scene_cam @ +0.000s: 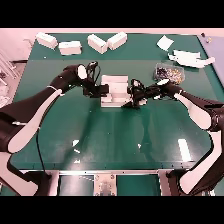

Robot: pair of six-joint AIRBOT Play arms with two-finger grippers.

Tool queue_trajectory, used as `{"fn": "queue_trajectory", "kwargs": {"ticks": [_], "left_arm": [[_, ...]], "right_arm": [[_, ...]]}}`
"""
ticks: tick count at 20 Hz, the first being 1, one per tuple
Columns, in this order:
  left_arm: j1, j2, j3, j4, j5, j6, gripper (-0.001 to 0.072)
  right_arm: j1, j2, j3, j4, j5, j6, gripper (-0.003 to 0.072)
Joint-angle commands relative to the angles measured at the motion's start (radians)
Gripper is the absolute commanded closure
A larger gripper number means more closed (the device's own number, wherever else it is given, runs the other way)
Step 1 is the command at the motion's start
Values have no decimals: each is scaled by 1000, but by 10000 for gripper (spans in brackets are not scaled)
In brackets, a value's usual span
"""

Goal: Fold the box and place the chain.

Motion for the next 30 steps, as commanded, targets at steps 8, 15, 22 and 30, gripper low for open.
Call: {"fn": "queue_trajectory", "kwargs": {"ticks": [8, 15, 22, 30], "left_arm": [[-48, -21, 36, 139, -35, -78, 336], [-53, -60, 72, 193, -83, -130, 363], [-80, -107, 143, 223, -109, -154, 363], [-87, -113, 145, 262, -150, -258, 363]], "right_arm": [[1, -1, 0, 0, 0, 0, 129], [1, -1, 0, 0, 0, 0, 128], [1, -1, 0, 0, 0, 0, 129], [1, -1, 0, 0, 0, 0, 129]]}}
